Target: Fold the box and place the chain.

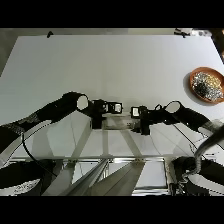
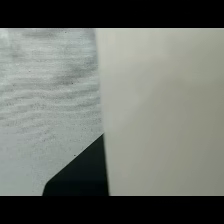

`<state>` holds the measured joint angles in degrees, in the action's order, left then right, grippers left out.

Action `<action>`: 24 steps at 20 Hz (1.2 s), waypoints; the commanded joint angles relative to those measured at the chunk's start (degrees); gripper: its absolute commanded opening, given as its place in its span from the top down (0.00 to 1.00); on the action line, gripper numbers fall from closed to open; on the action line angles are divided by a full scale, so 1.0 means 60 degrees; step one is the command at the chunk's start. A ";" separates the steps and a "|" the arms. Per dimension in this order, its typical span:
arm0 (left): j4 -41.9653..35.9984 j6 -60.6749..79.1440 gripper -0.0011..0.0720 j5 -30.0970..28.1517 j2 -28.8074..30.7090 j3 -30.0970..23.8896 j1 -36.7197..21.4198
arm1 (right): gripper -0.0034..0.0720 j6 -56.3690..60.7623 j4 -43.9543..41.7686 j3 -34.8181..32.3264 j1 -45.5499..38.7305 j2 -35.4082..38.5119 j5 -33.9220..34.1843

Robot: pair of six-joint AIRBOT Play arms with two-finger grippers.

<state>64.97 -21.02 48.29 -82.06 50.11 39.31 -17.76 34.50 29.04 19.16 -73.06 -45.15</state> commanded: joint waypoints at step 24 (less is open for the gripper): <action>0.0007 0.0004 0.97 0.0000 0.0000 0.0004 0.0000 | 0.41 -0.0040 0.0040 0.0007 0.0495 -0.0047 0.1217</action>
<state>65.04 -21.02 48.27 -82.06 50.13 39.31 -18.02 34.65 29.04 22.11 -73.32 -39.40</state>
